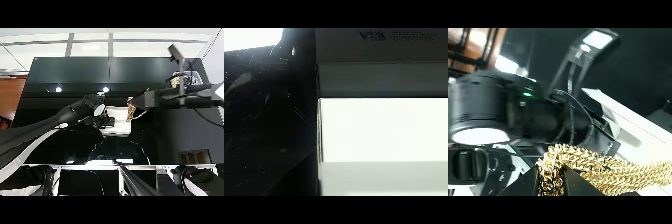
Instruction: Fold the box and place the chain.
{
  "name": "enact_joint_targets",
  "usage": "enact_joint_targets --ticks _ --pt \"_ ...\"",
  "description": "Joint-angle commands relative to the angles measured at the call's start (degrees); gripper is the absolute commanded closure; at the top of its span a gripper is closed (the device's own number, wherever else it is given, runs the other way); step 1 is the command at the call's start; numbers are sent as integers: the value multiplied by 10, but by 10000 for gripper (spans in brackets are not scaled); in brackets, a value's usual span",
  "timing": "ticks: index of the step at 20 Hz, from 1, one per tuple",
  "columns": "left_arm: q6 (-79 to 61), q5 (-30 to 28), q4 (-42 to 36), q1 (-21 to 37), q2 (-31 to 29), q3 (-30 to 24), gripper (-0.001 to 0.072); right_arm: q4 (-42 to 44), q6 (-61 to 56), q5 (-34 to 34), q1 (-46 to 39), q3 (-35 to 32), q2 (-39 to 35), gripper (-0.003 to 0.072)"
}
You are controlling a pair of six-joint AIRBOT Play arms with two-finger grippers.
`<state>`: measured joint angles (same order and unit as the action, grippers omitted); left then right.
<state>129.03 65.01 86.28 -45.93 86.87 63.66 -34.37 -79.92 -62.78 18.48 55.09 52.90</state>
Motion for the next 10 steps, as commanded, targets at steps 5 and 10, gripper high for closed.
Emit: enact_joint_targets --ticks 5,10 --pt "0 0 0 0 0 0 683 -75 -16 76 39 -69 62 659" --pt "0 0 0 0 0 0 683 -98 -17 26 -27 -49 48 374"
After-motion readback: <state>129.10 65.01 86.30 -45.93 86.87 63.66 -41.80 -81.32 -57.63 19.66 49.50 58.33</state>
